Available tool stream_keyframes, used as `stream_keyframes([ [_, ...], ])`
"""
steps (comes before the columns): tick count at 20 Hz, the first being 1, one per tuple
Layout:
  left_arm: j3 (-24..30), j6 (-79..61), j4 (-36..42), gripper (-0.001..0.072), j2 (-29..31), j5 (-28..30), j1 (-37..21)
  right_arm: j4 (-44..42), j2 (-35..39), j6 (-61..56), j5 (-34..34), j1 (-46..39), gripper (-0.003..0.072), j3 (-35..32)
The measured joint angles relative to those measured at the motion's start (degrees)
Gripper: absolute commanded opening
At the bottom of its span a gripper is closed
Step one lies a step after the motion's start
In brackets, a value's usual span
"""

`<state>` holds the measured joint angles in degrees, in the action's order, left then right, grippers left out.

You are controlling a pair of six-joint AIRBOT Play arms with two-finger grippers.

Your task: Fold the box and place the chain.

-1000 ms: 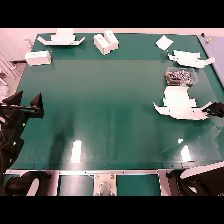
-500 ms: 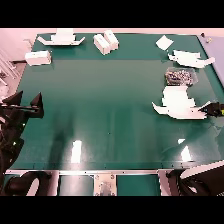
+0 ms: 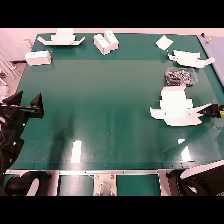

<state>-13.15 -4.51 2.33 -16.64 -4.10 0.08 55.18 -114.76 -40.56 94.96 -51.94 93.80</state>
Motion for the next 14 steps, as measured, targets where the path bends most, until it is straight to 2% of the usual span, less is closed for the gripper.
stream_keyframes([
  [7,0.00,-0.02,0.00,0.0708,0.00,0.00,0.00,-11.96,0.85,-3.28,8.22,2.49,0.0005,0.00],
  [14,0.00,-0.02,0.00,0.0708,0.00,0.00,0.00,-23.93,6.47,-7.13,9.64,15.61,0.0005,-0.20],
])
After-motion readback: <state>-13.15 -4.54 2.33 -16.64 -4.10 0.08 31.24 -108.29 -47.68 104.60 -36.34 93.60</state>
